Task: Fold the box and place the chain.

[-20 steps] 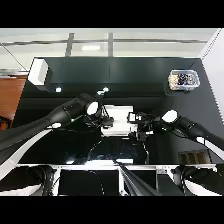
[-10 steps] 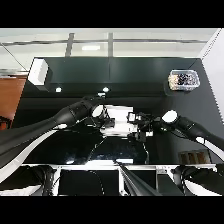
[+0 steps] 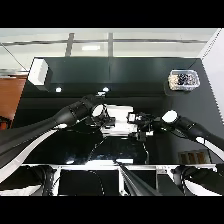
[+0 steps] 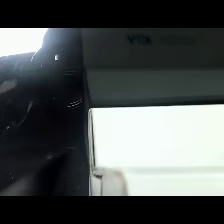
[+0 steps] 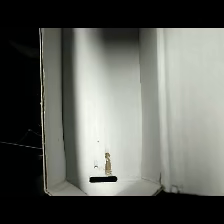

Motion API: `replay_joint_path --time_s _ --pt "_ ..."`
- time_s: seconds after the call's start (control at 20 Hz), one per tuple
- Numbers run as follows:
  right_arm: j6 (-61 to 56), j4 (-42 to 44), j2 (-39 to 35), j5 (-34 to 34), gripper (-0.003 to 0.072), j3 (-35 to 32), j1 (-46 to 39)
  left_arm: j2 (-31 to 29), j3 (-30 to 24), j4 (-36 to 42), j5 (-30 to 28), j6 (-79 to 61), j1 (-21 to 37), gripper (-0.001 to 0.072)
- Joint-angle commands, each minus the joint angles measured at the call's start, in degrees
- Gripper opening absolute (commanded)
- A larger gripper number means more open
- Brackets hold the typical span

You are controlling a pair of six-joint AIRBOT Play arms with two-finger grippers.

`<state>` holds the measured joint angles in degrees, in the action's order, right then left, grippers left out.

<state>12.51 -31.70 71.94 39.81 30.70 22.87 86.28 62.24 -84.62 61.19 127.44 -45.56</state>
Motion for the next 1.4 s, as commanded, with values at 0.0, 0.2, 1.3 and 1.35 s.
replay_joint_path --time_s 0.0,0.2,1.3,1.35 --pt "-0.09 0.07 0.0 0.0 0.0434 0.0 0.04 0.04 0.04 0.07 -1.4 0.55 -0.02 0.0081" --pt "-0.11 0.11 0.0 0.0 0.0434 0.0 0.02 0.04 0.04 0.07 -1.75 3.13 -0.02 0.0024" --pt "-5.57 -9.18 -9.27 3.98 0.0649 -0.02 0.2 -0.04 0.87 -3.48 1.99 1.01 0.0 0.0023" --pt "-5.07 -8.98 -9.27 2.49 0.0649 -0.02 0.2 -0.04 0.87 -3.45 2.08 0.13 -0.02 0.0023"
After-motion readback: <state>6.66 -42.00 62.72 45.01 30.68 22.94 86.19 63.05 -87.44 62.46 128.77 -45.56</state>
